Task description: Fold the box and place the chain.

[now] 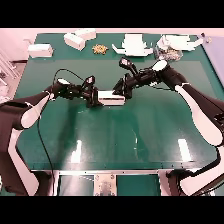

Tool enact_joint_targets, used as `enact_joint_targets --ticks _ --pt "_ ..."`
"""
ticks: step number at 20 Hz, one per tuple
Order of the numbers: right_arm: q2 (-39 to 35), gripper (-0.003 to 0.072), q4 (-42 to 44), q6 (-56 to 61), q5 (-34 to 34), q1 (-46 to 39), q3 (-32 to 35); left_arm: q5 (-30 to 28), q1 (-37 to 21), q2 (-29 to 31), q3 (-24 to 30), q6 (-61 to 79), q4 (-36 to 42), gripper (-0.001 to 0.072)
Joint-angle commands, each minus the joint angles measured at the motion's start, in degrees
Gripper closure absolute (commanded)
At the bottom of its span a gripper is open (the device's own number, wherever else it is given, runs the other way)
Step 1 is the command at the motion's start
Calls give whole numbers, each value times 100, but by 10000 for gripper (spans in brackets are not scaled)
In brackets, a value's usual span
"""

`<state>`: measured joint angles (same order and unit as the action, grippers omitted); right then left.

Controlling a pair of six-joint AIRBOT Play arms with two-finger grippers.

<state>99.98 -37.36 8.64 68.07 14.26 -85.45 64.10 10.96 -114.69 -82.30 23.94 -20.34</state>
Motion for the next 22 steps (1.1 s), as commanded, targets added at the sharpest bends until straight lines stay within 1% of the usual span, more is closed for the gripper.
enact_joint_targets --ticks 1,4,5,7,12,14,18,22 --pt "72 435 -120 13 31 7 2 2 0 4 0 2 0 307" --pt "151 436 -122 11 -170 7 4 2 0 4 0 2 0 307" --pt "153 463 -122 11 -273 7 4 2 -2 4 -2 2 0 307" --pt "153 476 -120 9 -422 7 2 2 0 4 0 2 0 307" --pt "153 477 -122 -31 -413 7 2 2 0 4 -2 0 0 307" --pt "153 477 -120 -28 -328 7 4 2 0 4 0 0 0 307" --pt "153 477 -122 35 173 7 4 2 0 4 -2 2 0 307" --pt "160 477 -122 31 192 17 118 2 -2 4 -2 2 0 307"
